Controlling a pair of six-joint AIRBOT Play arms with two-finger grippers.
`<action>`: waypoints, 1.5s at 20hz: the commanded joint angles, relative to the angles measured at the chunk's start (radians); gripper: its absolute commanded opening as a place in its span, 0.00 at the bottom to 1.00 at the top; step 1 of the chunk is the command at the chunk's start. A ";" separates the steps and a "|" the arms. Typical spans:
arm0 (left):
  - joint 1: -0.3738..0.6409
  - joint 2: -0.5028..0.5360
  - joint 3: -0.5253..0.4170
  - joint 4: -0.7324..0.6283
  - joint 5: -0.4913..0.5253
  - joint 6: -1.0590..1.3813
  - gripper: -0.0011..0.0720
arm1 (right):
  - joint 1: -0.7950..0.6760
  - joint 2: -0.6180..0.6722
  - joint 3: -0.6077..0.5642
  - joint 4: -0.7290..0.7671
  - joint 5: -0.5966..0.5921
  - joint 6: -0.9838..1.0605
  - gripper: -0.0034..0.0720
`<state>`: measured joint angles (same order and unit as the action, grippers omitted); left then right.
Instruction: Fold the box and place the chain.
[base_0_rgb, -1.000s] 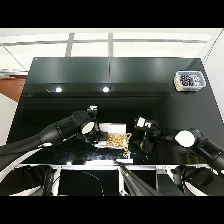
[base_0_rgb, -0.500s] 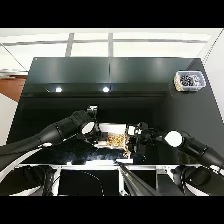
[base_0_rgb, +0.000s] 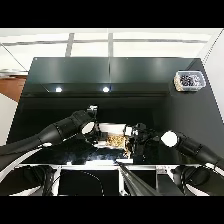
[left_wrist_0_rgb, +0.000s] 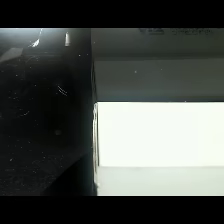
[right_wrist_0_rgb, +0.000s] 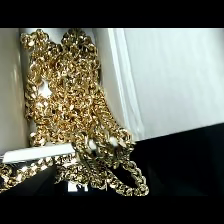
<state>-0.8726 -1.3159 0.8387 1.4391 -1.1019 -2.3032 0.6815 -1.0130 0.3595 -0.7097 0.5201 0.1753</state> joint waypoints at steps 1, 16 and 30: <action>0.001 0.000 0.000 0.000 0.001 0.000 0.06 | 0.002 -0.024 0.000 0.002 -0.006 -0.001 0.99; 0.001 0.000 0.000 -0.001 -0.001 0.000 0.06 | -0.003 -0.022 0.007 -0.002 0.043 0.126 0.10; 0.001 0.000 0.000 0.000 0.000 0.000 0.06 | -0.253 0.221 0.304 0.044 0.649 0.528 0.10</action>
<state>-0.8726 -1.3159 0.8387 1.4376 -1.1000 -2.3032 0.4568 -0.8135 0.6033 -0.7452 1.0336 0.6197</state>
